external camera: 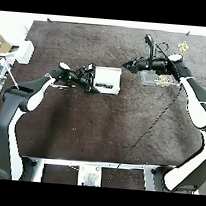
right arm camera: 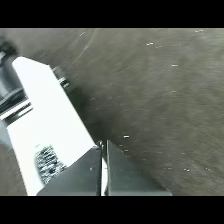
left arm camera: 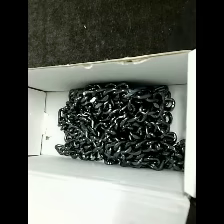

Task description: Fold the box and place the chain.

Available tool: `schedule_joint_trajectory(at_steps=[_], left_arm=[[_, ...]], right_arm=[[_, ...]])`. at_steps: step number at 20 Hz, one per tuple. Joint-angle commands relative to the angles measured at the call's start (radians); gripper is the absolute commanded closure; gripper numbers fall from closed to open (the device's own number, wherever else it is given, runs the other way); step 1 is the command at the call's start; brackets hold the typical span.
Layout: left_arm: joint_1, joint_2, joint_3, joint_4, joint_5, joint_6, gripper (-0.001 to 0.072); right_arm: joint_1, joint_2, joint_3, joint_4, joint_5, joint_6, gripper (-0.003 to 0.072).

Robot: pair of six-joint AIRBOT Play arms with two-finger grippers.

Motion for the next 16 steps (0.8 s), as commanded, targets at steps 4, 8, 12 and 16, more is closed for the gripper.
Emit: schedule_joint_trajectory(at_steps=[4,8,12,16], left_arm=[[0.0,0.001,0.0,0.0,0.0,0.0,0.0246],[0.0,0.001,0.0,0.0,0.001,0.0,0.0246],[0.0,0.001,0.0,0.0,0.001,0.0,0.0246],[0.0,0.001,0.0,0.0,0.001,0.0,0.0246]], right_arm=[[0.004,0.016,-0.094,0.005,0.081,-0.143,0.0629],[0.006,0.018,-0.105,0.008,0.22,-0.187,0.0628],[0.025,0.05,-0.146,0.002,0.225,-0.215,0.0625],[0.078,0.05,-0.151,-0.037,0.117,-0.283,0.0575]])
